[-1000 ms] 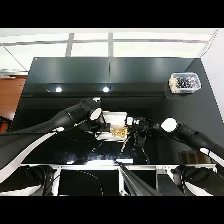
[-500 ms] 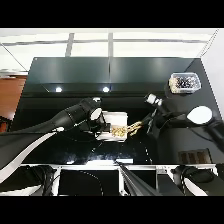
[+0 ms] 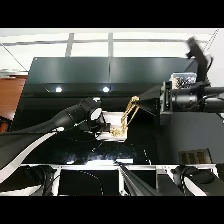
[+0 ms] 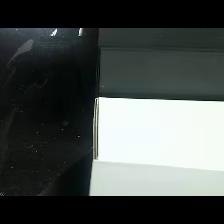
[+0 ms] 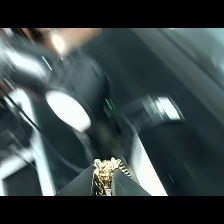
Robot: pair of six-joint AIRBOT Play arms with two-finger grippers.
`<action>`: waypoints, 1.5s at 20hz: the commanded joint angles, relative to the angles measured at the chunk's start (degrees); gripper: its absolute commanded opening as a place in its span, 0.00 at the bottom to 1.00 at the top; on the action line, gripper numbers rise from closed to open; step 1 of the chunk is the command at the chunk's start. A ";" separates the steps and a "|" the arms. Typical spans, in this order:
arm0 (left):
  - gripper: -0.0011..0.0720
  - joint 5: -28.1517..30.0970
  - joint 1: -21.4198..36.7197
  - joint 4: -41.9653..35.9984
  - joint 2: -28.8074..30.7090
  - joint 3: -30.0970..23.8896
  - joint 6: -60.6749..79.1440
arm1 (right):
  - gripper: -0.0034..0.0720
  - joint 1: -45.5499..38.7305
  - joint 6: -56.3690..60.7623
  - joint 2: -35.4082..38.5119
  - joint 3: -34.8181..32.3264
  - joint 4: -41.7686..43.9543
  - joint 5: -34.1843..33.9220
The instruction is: Fold the box and place the chain.
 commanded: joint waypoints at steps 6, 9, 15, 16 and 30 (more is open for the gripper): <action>0.06 0.00 0.04 0.00 -0.02 0.00 0.02 | 0.11 9.66 4.68 -7.69 -0.22 -9.62 -3.26; 0.06 0.02 0.04 0.00 -0.02 0.00 0.02 | 0.25 11.80 8.17 -11.80 -0.35 -18.18 -7.65; 0.06 -0.13 0.04 0.02 -0.02 0.00 0.02 | 0.87 -0.52 11.45 -11.10 -0.98 -32.39 1.86; 0.06 -0.04 0.04 0.02 -0.02 0.00 0.02 | 0.87 -3.37 11.30 -11.13 -2.89 -34.07 4.68; 0.06 0.00 0.04 0.02 -0.44 0.00 0.02 | 0.98 15.41 -34.73 -16.94 -25.22 -22.08 -32.72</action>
